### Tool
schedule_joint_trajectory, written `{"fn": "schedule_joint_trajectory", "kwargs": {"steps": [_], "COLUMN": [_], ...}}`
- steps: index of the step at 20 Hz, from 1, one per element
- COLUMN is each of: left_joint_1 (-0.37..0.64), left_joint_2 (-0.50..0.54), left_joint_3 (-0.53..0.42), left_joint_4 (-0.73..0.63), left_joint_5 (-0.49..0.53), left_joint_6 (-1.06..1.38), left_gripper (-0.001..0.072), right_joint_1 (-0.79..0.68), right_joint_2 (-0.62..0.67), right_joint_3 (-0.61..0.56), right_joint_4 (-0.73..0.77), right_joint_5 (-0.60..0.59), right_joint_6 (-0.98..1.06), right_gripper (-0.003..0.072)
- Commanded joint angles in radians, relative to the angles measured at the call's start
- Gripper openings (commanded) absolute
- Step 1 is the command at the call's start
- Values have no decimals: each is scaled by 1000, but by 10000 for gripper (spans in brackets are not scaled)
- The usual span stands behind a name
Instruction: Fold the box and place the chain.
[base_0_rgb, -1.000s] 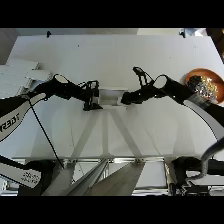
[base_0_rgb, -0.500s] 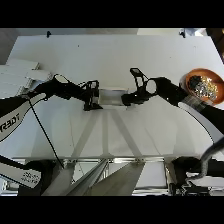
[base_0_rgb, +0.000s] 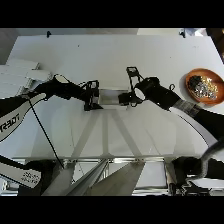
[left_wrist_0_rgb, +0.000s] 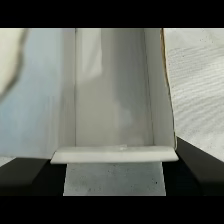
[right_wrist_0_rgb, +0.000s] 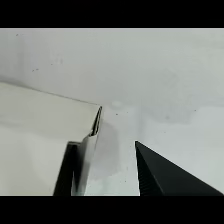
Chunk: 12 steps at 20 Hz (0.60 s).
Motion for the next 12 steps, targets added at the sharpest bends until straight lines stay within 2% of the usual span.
{"fn": "schedule_joint_trajectory", "kwargs": {"steps": [1, 6, 12], "left_joint_1": [1, 1, 1], "left_joint_2": [0, 0, 0], "left_joint_3": [0, 0, 0], "left_joint_4": [1, 1, 1], "left_joint_5": [-2, -2, -2], "left_joint_6": [1, 1, 1], "left_gripper": [280, 280, 280], "right_joint_1": [34, 77, 87], "right_joint_2": [-17, -105, -131], "right_joint_3": [51, 138, 153], "right_joint_4": [-92, -92, -93], "right_joint_5": [75, 149, 165], "right_joint_6": [177, 229, 326], "right_gripper": [365, 365, 361]}}
